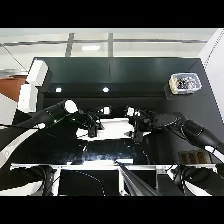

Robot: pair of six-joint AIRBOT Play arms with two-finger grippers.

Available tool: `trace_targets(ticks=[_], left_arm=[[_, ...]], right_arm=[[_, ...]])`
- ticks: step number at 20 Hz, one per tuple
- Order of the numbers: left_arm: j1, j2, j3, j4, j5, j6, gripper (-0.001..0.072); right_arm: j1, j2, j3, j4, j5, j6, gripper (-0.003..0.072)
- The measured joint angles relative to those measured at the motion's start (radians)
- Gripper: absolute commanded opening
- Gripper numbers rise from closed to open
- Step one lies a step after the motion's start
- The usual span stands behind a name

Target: Fold the box and place the chain.

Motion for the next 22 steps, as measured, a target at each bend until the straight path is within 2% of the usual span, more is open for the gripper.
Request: trace_targets(ticks=[5, 13, 22], left_arm=[[0.000, 0.000, 0.000, 0.000, 0.000, 0.000, 0.0023], [-0.001, 0.019, 0.000, 0.007, 0.000, 0.003, 0.0023], [-0.001, 0.024, 0.000, 0.003, -0.002, 0.000, 0.0023]], right_arm=[[0.037, -0.009, 0.001, 0.014, -0.003, 0.000, 0.0699], [0.058, -0.025, 0.002, -0.029, -0.070, -0.002, 0.0699], [0.065, -0.072, -0.007, -0.061, -0.062, 0.000, 0.0698]])
